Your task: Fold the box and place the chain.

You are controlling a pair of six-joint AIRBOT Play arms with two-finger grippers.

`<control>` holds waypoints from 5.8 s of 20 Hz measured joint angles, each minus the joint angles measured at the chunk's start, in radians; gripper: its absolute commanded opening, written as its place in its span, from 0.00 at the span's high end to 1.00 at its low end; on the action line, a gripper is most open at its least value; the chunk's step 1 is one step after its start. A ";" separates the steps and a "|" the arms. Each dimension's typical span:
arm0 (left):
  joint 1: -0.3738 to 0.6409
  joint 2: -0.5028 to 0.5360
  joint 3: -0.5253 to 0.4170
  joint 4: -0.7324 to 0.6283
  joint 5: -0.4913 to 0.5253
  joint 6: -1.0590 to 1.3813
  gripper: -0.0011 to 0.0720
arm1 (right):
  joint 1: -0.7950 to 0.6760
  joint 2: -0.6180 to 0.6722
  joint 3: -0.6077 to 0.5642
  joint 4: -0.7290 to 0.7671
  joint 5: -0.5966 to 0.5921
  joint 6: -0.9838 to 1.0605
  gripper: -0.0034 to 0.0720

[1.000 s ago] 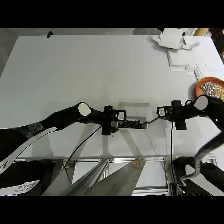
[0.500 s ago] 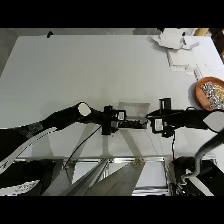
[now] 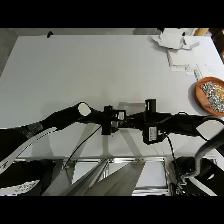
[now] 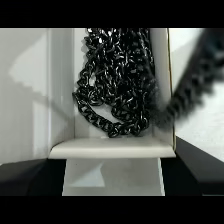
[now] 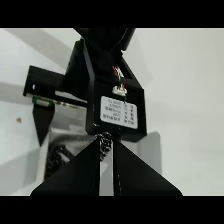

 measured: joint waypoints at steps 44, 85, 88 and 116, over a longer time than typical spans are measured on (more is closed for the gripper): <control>0.000 0.000 0.000 0.003 0.001 0.003 0.64 | -0.419 -0.451 -0.010 -0.207 0.236 -0.092 0.93; 0.000 0.000 0.000 0.003 0.001 0.003 0.64 | -0.153 -0.499 0.458 -0.407 0.269 0.793 0.93; 0.000 0.000 0.000 0.003 0.001 0.003 0.64 | -0.112 -0.518 0.422 -0.412 0.338 0.773 0.93; 0.000 0.000 0.000 0.003 0.001 0.002 0.64 | 0.095 -0.452 0.266 -0.442 0.295 0.626 0.54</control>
